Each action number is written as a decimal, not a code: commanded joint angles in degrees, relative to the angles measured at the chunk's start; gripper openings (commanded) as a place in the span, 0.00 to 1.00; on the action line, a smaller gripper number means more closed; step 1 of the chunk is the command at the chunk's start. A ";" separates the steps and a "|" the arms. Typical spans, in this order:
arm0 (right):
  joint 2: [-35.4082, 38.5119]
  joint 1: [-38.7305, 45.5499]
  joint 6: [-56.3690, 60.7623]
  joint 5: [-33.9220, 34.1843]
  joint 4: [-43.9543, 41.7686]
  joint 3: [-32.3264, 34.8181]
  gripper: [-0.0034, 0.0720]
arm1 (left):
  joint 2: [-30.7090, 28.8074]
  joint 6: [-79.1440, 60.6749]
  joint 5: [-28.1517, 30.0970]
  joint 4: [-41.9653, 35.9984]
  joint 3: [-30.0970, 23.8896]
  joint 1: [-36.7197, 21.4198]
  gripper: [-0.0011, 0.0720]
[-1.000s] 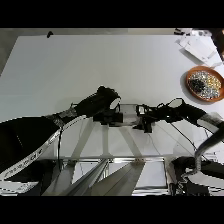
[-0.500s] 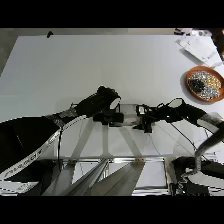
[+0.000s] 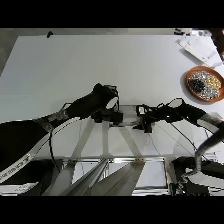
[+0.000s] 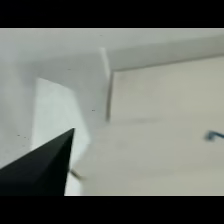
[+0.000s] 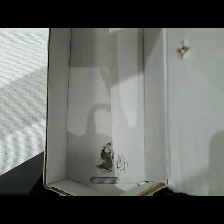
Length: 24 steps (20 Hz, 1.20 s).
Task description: Fold the box and place the chain.
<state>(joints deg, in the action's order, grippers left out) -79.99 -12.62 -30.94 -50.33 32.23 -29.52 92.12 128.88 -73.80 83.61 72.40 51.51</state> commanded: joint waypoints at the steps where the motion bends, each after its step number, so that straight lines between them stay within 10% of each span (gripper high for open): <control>1: -0.02 0.00 0.09 0.00 -0.04 0.00 0.50 | -2.84 -3.17 2.82 -1.53 0.04 -0.07 0.88; 9: -0.02 0.00 0.09 0.00 -0.04 0.00 0.50 | -16.68 -29.92 2.36 -2.21 -5.66 -0.85 0.88; 15: -0.02 0.00 0.09 0.00 -0.04 0.00 0.50 | -34.67 -71.69 22.10 -11.23 -25.20 -8.04 0.97; 24: -0.02 0.00 0.09 0.00 -0.04 0.00 0.50 | -25.31 -144.06 28.70 -45.18 -38.69 -20.90 0.98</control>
<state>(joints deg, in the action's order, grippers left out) -79.99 -12.62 -30.87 -50.30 32.21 -29.52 63.16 5.80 -47.75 53.52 35.77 33.34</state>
